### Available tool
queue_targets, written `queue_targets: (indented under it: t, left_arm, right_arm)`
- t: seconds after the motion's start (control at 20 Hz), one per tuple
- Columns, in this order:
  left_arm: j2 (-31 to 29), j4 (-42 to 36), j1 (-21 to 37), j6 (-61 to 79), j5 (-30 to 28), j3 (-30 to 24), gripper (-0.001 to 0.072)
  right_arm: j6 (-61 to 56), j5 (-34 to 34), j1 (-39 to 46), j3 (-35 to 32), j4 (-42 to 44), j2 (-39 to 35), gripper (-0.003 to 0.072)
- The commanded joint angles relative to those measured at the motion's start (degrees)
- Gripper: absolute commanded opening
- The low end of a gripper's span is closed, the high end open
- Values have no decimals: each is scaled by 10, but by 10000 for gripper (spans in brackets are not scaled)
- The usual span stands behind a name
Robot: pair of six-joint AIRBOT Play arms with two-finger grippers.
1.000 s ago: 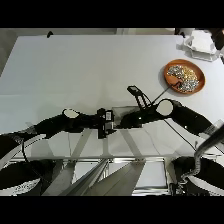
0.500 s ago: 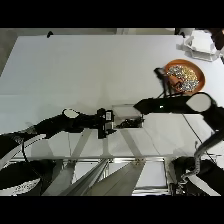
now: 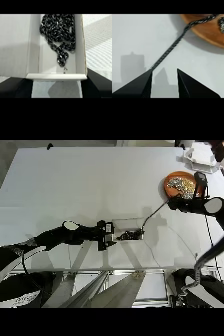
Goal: Fold the box and place the chain.
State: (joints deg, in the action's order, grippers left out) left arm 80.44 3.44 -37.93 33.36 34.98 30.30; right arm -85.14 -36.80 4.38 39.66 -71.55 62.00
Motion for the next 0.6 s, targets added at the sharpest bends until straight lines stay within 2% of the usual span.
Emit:
queue_targets:
  t: [0.0, 0.25, 0.5, 0.55]
  left_arm:
    - [0, 0, 0, 0, 0, 0, 150]
    - [0, 0, 0, 0, 0, 0, 150]
    - [0, 0, 0, 0, 0, 0, 150]
    - [0, 0, 0, 0, 0, 0, 150]
  right_arm:
    - [-38, 67, 12, 33, -31, 101, 342]
    - [-80, 105, 12, 81, -31, 187, 341]
    - [-81, 114, -7, 81, -29, 207, 335]
    - [-81, 120, -15, 81, -25, 208, 288]
